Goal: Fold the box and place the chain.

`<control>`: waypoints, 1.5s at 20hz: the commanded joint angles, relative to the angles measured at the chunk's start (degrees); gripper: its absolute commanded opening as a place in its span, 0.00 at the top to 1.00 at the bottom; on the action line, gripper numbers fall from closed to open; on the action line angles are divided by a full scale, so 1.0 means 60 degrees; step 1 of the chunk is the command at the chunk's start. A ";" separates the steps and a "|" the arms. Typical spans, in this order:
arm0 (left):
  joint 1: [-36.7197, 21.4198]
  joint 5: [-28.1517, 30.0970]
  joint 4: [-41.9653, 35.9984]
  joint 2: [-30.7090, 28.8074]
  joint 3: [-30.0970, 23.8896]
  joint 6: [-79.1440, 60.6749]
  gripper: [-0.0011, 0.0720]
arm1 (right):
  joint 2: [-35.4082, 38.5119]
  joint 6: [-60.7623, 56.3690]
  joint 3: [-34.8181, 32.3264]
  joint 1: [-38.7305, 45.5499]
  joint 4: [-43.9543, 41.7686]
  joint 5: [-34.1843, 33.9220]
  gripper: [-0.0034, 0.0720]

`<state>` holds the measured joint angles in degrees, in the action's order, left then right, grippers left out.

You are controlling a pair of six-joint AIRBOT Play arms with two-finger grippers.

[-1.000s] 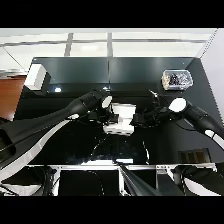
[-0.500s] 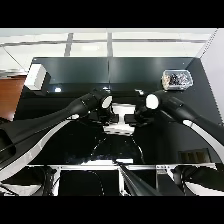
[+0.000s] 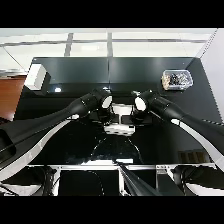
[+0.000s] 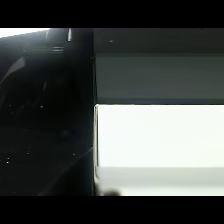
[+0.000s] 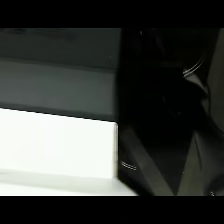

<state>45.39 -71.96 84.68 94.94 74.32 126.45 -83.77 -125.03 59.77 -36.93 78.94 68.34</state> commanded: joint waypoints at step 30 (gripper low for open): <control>-0.0015 0.0000 0.0018 0.0000 0.0007 0.0004 0.95 | 0.0769 0.0616 0.0142 -0.0135 0.0015 -0.0011 0.54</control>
<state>45.32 -72.01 84.97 94.94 74.32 126.39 -82.21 -124.40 60.16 -37.69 78.46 67.83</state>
